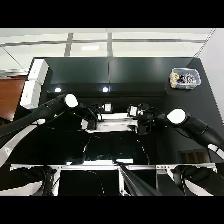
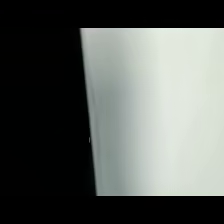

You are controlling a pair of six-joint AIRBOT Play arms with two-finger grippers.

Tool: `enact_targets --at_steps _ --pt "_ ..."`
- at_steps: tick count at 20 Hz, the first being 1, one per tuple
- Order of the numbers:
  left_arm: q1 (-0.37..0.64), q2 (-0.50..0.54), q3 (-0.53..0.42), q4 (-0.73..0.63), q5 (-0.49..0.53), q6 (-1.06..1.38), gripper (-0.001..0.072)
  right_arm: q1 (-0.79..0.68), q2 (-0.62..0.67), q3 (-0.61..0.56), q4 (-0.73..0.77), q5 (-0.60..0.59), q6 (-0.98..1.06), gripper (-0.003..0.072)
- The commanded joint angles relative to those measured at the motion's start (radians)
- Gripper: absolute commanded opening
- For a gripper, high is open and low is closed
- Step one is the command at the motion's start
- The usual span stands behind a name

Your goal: Fold the box and place the chain.

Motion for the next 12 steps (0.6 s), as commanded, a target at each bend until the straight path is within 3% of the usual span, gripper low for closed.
enact_targets --at_steps 1,3,12 --pt "0.000 -0.001 -0.001 0.000 0.000 0.000 0.0028 -0.002 -0.024 0.002 0.008 0.066 -0.037 0.0676" --pt "0.000 -0.001 -0.001 0.000 0.000 0.000 0.0028 -0.002 -0.063 0.002 0.035 0.112 -0.080 0.0675" --pt "0.000 -0.001 -0.001 0.000 0.000 -0.002 0.0028 -0.002 -0.180 0.002 0.160 0.097 -0.301 0.0675"
